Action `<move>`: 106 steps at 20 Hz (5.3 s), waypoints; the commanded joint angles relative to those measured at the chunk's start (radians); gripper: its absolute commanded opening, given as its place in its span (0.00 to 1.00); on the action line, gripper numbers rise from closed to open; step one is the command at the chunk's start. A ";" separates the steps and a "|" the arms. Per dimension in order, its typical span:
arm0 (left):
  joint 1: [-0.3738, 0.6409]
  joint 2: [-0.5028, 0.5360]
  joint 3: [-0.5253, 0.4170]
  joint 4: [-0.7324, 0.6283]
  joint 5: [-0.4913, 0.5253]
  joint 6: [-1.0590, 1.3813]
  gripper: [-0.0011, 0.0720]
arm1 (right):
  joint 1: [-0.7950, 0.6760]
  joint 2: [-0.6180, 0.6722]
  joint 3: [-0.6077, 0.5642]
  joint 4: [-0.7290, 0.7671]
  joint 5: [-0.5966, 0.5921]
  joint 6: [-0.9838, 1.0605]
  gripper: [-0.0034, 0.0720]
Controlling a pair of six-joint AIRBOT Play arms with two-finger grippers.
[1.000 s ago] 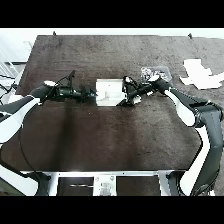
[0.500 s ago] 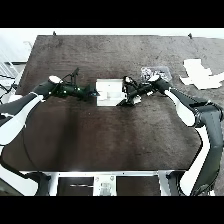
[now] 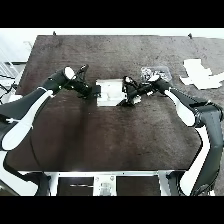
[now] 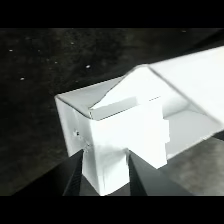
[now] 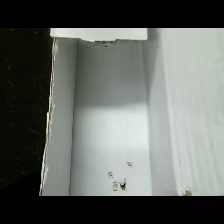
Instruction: Fold the box and place the chain.
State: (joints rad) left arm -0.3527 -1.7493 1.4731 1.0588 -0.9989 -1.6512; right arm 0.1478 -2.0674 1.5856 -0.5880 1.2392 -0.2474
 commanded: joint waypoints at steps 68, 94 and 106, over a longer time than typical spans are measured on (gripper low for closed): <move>-0.158 -0.261 0.372 0.472 -0.321 -0.460 0.04 | 0.000 0.000 0.001 0.000 0.000 0.001 0.82; -0.020 0.053 0.333 0.198 -0.245 0.192 0.82 | 0.000 0.000 0.001 0.001 0.000 0.001 0.82; 0.192 0.195 -0.074 -0.232 -0.052 1.189 0.82 | 0.000 0.000 0.001 0.000 0.000 0.001 0.82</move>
State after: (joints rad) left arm -0.1871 -1.5623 1.4487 0.8551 -1.1133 -0.6373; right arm 0.1478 -2.0678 1.5856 -0.5880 1.2388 -0.2470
